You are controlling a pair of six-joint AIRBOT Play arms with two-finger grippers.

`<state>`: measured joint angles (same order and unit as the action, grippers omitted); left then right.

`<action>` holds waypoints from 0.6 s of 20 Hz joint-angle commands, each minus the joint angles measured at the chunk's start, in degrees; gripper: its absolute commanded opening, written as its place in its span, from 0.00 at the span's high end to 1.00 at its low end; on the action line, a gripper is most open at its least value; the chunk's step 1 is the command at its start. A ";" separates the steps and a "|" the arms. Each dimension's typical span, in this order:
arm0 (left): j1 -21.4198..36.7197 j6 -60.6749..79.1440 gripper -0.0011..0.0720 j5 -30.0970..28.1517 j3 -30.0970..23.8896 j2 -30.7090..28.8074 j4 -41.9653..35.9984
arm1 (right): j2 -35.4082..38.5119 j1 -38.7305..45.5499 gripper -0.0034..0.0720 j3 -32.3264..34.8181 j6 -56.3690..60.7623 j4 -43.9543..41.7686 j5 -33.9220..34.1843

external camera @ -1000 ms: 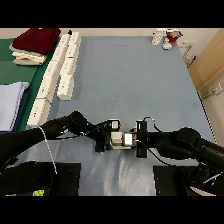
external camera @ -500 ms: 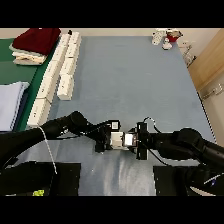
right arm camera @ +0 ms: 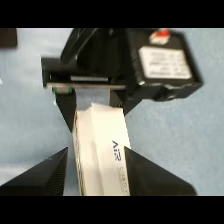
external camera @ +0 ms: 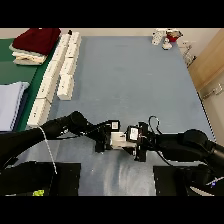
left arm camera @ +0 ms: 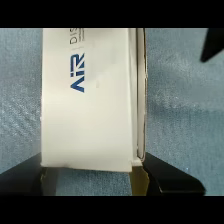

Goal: Fold the box.

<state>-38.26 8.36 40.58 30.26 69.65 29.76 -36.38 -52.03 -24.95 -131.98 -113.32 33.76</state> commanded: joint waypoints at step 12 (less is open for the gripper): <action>0.02 -0.02 0.50 0.00 0.04 0.04 0.00 | 1.95 -7.17 0.89 17.25 25.53 -9.49 -34.14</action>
<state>-38.26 8.32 40.58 30.26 69.65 29.76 -33.12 -57.12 -9.78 -109.01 -122.48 4.40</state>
